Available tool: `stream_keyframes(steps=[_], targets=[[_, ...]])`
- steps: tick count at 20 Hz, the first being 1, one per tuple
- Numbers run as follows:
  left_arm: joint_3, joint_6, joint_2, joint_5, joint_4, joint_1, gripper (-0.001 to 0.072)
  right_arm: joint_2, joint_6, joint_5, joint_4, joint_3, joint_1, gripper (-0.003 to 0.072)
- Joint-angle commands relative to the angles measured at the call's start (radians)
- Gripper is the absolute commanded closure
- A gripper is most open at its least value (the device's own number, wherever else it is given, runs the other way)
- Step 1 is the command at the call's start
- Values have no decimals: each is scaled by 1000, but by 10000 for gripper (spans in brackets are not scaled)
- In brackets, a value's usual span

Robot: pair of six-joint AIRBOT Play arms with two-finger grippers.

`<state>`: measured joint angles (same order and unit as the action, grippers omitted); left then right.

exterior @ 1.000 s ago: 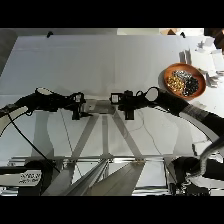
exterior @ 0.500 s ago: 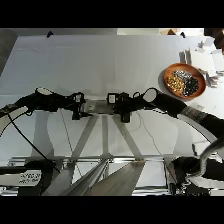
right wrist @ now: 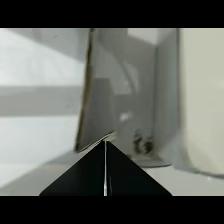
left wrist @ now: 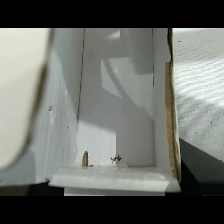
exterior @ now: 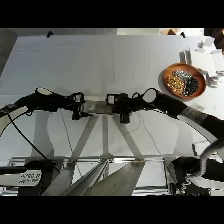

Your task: Fold the box and place the chain.

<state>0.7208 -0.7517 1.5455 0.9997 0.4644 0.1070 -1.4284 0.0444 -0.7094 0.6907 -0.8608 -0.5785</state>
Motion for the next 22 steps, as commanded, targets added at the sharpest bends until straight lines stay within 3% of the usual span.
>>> stream_keyframes(steps=[1,7,11,14,18,22], targets=[[0,0,-1,-1,0,0,369,60,-148,-14,132,1,1,676],[0,0,-1,-1,0,0,369,286,-771,-47,284,8,160,676],[0,0,-1,-1,0,0,369,297,-1064,-265,392,30,347,676],[0,0,-1,-1,0,0,369,296,-1177,-283,389,116,378,680],[0,0,-1,-1,0,0,369,275,-1214,-181,199,236,378,683],[0,0,-1,-1,0,0,369,142,-1178,-100,-9,237,295,684]])
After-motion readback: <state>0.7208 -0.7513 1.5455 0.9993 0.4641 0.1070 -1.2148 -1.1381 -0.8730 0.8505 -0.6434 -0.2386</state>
